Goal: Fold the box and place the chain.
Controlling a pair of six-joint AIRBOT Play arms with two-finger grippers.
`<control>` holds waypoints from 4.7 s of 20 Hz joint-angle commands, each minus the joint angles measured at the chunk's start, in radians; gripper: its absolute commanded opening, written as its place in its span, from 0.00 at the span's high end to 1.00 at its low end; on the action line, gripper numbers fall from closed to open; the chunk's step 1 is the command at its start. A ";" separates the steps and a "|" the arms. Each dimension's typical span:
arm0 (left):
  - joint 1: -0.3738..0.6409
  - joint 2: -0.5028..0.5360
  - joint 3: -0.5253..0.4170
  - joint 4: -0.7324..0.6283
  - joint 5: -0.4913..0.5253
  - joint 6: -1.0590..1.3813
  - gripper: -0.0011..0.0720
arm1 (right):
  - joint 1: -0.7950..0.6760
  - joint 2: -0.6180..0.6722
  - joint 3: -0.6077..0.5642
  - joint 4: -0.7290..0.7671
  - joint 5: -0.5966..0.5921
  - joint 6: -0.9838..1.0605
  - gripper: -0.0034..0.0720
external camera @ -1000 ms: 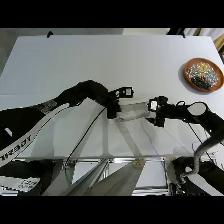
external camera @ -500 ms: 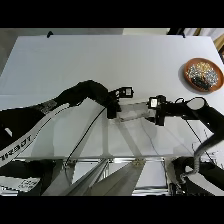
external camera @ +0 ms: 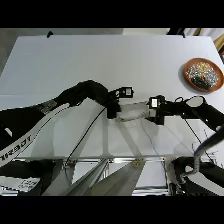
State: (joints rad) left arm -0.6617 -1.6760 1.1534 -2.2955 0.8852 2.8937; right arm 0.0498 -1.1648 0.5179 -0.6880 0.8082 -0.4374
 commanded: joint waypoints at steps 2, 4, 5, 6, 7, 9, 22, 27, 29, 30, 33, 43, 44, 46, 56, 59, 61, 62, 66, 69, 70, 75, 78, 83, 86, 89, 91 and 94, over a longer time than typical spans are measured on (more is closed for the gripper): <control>0.000 0.001 0.000 0.000 0.001 0.000 0.97 | 0.010 -0.032 0.032 0.024 0.023 -0.017 0.04; -0.001 0.000 0.000 0.000 0.001 0.000 0.97 | 0.014 -0.038 0.033 0.041 0.040 -0.017 0.04; 0.000 0.001 0.000 0.001 0.001 0.000 0.97 | 0.013 -0.046 0.033 0.038 0.048 -0.017 0.04; 0.000 0.001 0.000 0.000 0.001 0.000 0.97 | 0.014 -0.051 0.033 0.037 0.052 -0.017 0.04; -0.001 0.001 0.000 0.001 0.001 0.000 0.97 | 0.014 -0.053 0.033 0.037 0.059 -0.016 0.04; 0.000 0.001 0.000 0.000 0.000 0.000 0.97 | 0.014 -0.061 0.033 0.030 0.081 -0.001 0.04; 0.000 0.000 0.000 0.000 0.001 0.000 0.97 | 0.064 -0.095 0.029 -0.083 0.128 0.198 0.05; 0.000 0.001 0.000 0.000 0.001 0.000 0.97 | 0.064 -0.095 0.004 -0.095 0.122 0.205 0.06; 0.000 0.001 0.000 0.000 0.001 0.000 0.97 | 0.064 -0.095 0.003 -0.090 0.103 0.205 0.07; 0.000 0.000 0.000 0.000 0.001 0.000 0.97 | 0.064 -0.095 0.003 -0.087 0.095 0.205 0.09; 0.000 0.000 0.000 0.000 0.001 0.000 0.97 | 0.064 -0.095 0.003 -0.064 0.087 0.200 0.09; 0.000 0.001 0.000 0.000 0.001 0.000 0.97 | 0.064 -0.102 0.003 -0.053 0.036 0.193 0.27; 0.000 0.001 0.000 0.000 0.001 0.000 0.97 | 0.064 -0.108 0.003 -0.053 0.034 0.190 0.28; -0.001 0.001 0.000 0.001 0.001 0.000 0.97 | 0.064 -0.111 0.003 -0.053 0.030 0.167 0.42; 0.000 0.001 0.000 0.000 0.001 0.000 0.97 | 0.064 -0.108 0.003 -0.052 0.047 0.168 0.57; 0.000 0.001 0.000 0.000 0.001 0.000 0.97 | 0.064 -0.106 0.003 -0.049 0.047 0.167 0.57; 0.000 0.001 0.000 0.000 0.001 0.000 0.97 | 0.064 -0.107 0.003 -0.049 0.047 0.168 0.57; 0.000 0.001 0.000 0.000 0.001 0.000 0.97 | 0.064 -0.107 0.003 -0.049 0.047 0.168 0.57; 0.000 0.001 0.000 0.000 0.001 0.000 0.97 | 0.064 -0.107 0.003 -0.049 0.045 0.168 0.57; 0.000 0.001 0.000 0.000 0.001 0.000 0.97 | 0.064 -0.107 0.003 -0.049 0.045 0.168 0.57; 0.000 0.001 0.000 0.000 0.001 0.000 0.97 | 0.064 -0.107 0.003 -0.049 0.045 0.168 0.57; -0.001 0.001 0.000 0.000 0.001 0.000 0.97 | 0.064 -0.107 0.003 -0.049 0.045 0.168 0.57; -0.001 0.000 0.000 0.000 0.001 0.000 0.97 | 0.064 -0.107 0.003 -0.049 0.045 0.168 0.57; 0.000 0.008 0.000 0.001 0.002 -0.005 0.71 | 0.064 -0.107 0.003 -0.049 0.045 0.168 0.57; 0.002 0.034 0.000 0.005 0.001 -0.055 0.37 | 0.064 -0.107 0.003 -0.049 0.045 0.168 0.57; 0.002 0.074 0.000 0.063 0.009 -0.079 0.27 | 0.064 -0.107 0.003 -0.049 0.045 0.168 0.57; 0.002 0.103 0.000 0.127 0.010 -0.128 0.25 | 0.064 -0.107 0.003 -0.049 0.045 0.168 0.57; 0.002 0.154 0.000 0.254 0.048 -0.219 0.25 | 0.064 -0.107 0.003 -0.049 0.045 0.168 0.57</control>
State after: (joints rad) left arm -0.6609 -1.5650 1.1530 -2.1609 0.9081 2.7590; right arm 0.1143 -1.2728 0.5209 -0.7357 0.8528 -0.2676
